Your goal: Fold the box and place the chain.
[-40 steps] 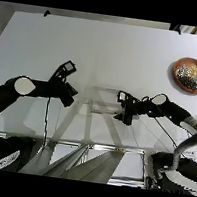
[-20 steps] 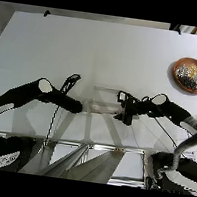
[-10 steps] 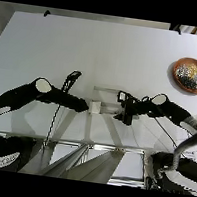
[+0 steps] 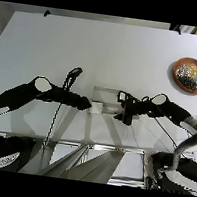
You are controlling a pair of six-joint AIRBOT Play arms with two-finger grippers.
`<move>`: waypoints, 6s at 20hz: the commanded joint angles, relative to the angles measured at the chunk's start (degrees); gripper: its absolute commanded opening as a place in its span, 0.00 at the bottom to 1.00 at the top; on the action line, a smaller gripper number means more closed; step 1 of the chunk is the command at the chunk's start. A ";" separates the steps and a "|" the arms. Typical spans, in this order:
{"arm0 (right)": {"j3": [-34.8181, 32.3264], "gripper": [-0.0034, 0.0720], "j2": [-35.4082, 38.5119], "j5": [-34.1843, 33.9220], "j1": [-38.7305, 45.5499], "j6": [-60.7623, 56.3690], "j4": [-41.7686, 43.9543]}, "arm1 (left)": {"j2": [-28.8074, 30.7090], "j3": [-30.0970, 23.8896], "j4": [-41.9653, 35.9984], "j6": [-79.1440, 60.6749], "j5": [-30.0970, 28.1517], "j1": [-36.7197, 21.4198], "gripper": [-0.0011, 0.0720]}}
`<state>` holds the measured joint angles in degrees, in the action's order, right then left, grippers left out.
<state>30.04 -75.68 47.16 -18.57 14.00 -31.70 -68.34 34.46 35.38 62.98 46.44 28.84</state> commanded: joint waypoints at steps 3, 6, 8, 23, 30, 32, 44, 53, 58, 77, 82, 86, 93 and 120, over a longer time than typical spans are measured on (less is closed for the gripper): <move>0.00 0.58 0.04 0.00 -0.04 -0.02 0.04 | 0.31 0.15 0.04 2.08 -2.75 2.38 0.65; 0.00 0.58 0.04 0.00 -0.04 -0.02 0.04 | 0.28 0.44 1.70 4.76 -3.54 3.39 0.75; 0.00 0.58 0.04 0.00 -0.04 -0.02 0.04 | 0.20 0.72 4.20 8.44 -5.07 4.59 0.75; 0.00 0.58 0.04 0.00 -0.04 -0.02 0.02 | -3.72 7.82 19.10 23.93 -6.14 10.91 0.80; 0.00 0.58 0.04 0.00 -0.04 -0.02 0.02 | -4.04 10.91 29.31 35.23 -4.02 12.37 0.79; 0.00 0.58 0.04 0.00 -0.04 -0.02 0.04 | -5.29 12.39 29.49 35.26 -3.93 13.46 0.79; 0.00 0.58 0.04 0.00 -0.04 -0.02 0.02 | -8.22 15.69 30.08 36.44 1.18 14.16 0.79; 0.00 0.58 0.04 0.00 -0.04 -0.02 0.02 | -4.81 15.67 32.81 39.06 7.45 11.43 0.79; 0.00 0.58 0.04 0.00 -0.04 -0.02 0.02 | -4.92 15.67 31.91 39.06 10.62 11.52 0.79; 0.00 0.58 0.04 0.00 -0.04 -0.02 0.02 | -6.99 15.67 26.34 41.70 4.46 12.35 0.69; 0.00 0.58 0.04 0.00 -0.04 -0.02 0.04 | -7.54 15.67 27.85 43.08 3.08 13.42 0.69; 0.00 0.58 0.04 0.00 -0.04 -0.02 0.02 | -7.96 15.67 31.61 46.80 3.06 14.67 0.68; 0.00 0.58 0.04 0.00 -0.04 -0.02 0.02 | -7.96 15.67 32.46 49.62 -0.37 15.47 0.63; 0.00 0.58 0.04 0.00 -0.04 -0.02 0.02 | -5.49 15.67 31.56 51.19 3.61 13.57 0.61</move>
<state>30.04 -75.68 47.18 -18.57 14.04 -31.73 -74.96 50.11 67.13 116.51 47.94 42.48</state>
